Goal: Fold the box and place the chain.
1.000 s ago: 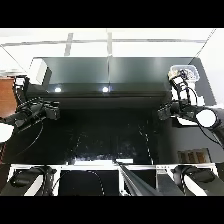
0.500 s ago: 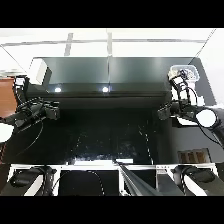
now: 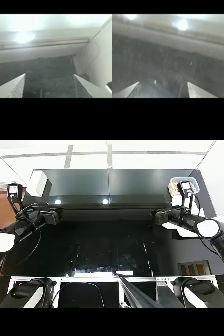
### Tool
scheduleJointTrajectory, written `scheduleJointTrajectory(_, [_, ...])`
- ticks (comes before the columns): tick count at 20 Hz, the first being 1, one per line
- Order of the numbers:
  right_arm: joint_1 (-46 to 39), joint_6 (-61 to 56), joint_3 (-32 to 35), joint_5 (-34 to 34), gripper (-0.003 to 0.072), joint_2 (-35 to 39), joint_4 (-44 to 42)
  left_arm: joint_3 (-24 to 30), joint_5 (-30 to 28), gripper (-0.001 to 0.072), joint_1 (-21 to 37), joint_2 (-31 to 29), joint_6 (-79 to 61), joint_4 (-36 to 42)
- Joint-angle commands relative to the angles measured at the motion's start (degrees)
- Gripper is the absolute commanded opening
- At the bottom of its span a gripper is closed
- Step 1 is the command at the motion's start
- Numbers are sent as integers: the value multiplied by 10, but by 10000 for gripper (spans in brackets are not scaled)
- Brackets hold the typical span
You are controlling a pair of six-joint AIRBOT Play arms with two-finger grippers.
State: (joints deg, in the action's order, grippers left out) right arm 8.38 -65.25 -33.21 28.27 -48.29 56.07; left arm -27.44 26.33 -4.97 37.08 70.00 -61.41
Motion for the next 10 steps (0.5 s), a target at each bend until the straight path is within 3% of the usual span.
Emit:
scheduleJointTrajectory(1, [-45, -76, -2, -45, 563, -2, 7, 0, 3, 703, 0, 24, 2, 13])
scheduleJointTrajectory(3, [-156, -109, -27, -2, 603, -14, 56, 0, 22, 703, 0, 29, 0, -1])
scheduleJointTrajectory(4, [-221, -83, -52, 45, 712, -29, 68, 0, 30, 703, 0, 29, 0, -8])
scheduleJointTrajectory(7, [-396, 6, -130, 135, 720, -96, 113, 0, 40, 703, 0, 31, 0, -10])
scheduleJointTrajectory(10, [-539, -39, -214, 164, 720, -194, 112, 0, 40, 703, 0, 40, -2, -14])
